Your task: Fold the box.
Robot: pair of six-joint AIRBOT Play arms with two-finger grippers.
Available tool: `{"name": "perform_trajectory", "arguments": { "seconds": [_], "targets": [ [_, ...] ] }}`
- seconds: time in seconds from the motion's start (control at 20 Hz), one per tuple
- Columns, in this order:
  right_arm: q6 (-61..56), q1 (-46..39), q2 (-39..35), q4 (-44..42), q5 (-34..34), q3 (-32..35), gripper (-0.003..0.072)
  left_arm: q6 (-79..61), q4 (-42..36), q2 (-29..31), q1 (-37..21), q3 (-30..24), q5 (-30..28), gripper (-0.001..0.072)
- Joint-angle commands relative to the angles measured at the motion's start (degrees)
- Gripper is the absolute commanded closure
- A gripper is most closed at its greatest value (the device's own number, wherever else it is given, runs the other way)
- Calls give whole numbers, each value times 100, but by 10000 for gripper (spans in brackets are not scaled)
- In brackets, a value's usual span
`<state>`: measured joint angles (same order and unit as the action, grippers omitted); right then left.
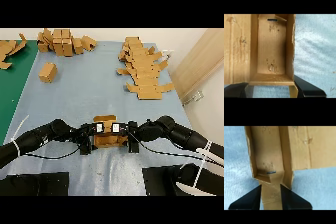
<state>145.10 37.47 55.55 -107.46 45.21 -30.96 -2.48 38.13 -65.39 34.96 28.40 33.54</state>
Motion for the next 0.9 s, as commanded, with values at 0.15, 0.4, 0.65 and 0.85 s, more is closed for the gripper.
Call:
{"name": "perform_trajectory", "arguments": {
  "seconds": [0.15, 0.4, 0.65, 0.85],
  "targets": [
    [-177, 0, -26, 120, -4, -2, 326, -4, 2, 2, -4, 0, 0, 236],
    [-149, 4, -26, 44, -476, -4, 326, -4, 2, 2, -4, 0, 0, 236],
    [638, 81, -26, -905, -511, -4, 470, -4, 2, 2, -4, -2, 0, 236],
    [688, 76, -26, -942, -490, -4, 559, -4, 2, 2, -4, 0, 0, 236]
  ]
}}
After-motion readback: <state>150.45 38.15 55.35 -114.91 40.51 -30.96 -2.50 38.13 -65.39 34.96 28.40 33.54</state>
